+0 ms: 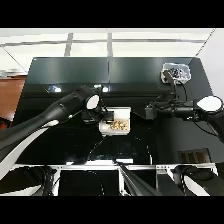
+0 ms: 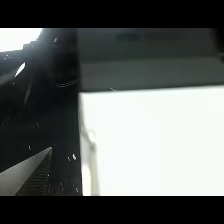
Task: Fold the box and place the chain.
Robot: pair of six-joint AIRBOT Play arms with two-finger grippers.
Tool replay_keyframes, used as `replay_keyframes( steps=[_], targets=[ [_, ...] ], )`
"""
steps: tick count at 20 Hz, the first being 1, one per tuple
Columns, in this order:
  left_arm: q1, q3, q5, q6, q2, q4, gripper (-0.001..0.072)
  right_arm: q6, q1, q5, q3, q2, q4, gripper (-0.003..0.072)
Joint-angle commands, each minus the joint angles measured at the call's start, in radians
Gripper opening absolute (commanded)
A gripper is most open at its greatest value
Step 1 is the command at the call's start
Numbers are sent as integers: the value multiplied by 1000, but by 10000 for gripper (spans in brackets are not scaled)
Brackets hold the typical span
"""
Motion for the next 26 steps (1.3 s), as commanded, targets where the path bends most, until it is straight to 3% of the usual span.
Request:
replay_keyframes(
  steps=[1, 4, 6, 8, 10, 12, 14, 19, 22, 23, 26],
  targets=[
    [-19, -40, -44, 41, 164, 171, 651, 0, -21, 53, 1, 0, -35, 365],
    [112, -239, -45, 40, 327, 222, 622, 3, -21, 54, 1, 0, -129, 365],
    [237, -412, 127, 153, 428, 101, 616, 28, -21, 54, 1, 0, -157, 365],
    [331, -563, 361, 576, 478, -198, 616, 58, -21, 53, 1, 0, -156, 365],
    [358, -641, 420, 1213, 460, -480, 616, 67, -21, 53, 1, 0, -156, 365],
    [344, -664, 381, 1720, 420, -563, 616, 66, -21, 56, 1, 0, -156, 365],
    [313, -662, 368, 1998, 380, -558, 616, 66, -21, 53, 1, 0, -156, 365],
    [308, -643, 495, 2089, 308, -619, 617, 67, -17, 50, 1, 0, -155, 365],
    [330, -618, 451, 2301, 257, -674, 635, 67, -16, 41, 1, 0, -154, 365],
    [345, -611, 446, 2349, 237, -733, 715, 67, -16, 41, 1, 0, -151, 365],
    [414, -592, 435, 2379, 177, -868, 710, 68, -16, 42, 1, 0, -148, 365]
  ],
)
